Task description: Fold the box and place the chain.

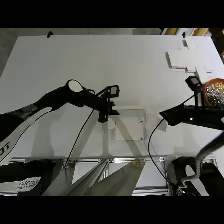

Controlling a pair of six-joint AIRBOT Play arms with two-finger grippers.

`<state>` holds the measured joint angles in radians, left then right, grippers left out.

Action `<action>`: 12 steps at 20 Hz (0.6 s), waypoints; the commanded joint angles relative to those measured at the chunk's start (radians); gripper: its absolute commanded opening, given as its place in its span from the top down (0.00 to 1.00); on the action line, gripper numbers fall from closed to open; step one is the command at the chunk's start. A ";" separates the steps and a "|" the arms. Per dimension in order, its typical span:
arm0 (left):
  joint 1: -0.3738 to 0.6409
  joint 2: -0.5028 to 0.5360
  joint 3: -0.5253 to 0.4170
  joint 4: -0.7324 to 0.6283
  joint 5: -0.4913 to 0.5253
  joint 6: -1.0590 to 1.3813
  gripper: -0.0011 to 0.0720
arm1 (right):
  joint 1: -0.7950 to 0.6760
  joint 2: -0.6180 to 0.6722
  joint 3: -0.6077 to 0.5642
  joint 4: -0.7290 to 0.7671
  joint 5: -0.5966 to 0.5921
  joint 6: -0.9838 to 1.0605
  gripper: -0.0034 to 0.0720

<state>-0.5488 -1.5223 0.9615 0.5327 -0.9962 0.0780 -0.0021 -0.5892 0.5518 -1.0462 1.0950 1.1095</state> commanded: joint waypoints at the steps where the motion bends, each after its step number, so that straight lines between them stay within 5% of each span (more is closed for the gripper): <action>1: -0.048 0.028 0.001 0.167 0.066 -0.044 0.98 | 0.001 0.001 0.061 -0.078 0.027 -0.073 0.50; 5: -0.089 0.010 0.000 0.179 0.171 -0.091 0.98 | 0.001 0.000 0.061 -0.101 0.048 -0.072 0.50; 12: -0.089 -0.014 0.000 0.180 0.175 -0.150 0.98 | 0.001 0.000 0.061 -0.101 0.050 -0.072 0.50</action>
